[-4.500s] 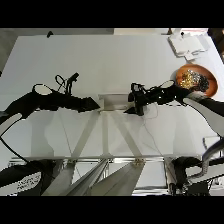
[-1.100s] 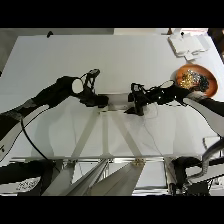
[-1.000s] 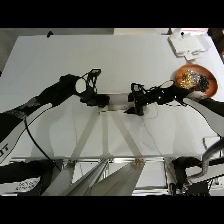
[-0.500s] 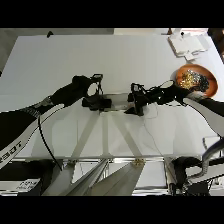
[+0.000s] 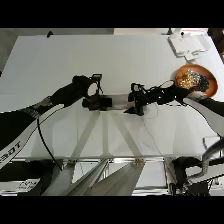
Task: Fold the box and place the chain.
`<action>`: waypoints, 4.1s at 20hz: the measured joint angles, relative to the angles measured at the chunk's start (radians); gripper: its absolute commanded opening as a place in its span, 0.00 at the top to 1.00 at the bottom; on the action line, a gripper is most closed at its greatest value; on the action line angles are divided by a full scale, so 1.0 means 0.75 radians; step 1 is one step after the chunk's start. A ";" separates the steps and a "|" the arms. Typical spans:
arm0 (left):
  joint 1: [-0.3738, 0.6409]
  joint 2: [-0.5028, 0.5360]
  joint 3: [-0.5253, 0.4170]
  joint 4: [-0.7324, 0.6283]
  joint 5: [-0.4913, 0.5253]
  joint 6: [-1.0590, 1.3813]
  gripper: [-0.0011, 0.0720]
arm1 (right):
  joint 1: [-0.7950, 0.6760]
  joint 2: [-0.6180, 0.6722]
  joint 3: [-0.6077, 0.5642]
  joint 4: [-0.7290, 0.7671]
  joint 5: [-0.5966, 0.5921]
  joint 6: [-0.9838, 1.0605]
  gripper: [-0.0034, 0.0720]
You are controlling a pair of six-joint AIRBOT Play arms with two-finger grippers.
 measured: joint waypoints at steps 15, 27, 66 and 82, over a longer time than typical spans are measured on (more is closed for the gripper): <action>0.426 0.381 -0.086 -0.447 -0.274 1.387 0.31 | 0.000 0.000 -0.001 -0.001 0.008 0.003 0.33; 0.505 0.092 -0.307 -0.897 -0.072 2.929 0.02 | 0.000 0.000 0.000 -0.001 0.008 0.003 0.33; 0.481 -0.136 -0.311 -1.141 0.004 3.335 0.97 | -0.001 0.000 -0.001 -0.002 0.009 0.003 0.33; 0.481 -0.136 -0.311 -1.137 0.010 3.334 0.97 | -0.001 0.000 -0.001 0.003 0.012 0.004 0.33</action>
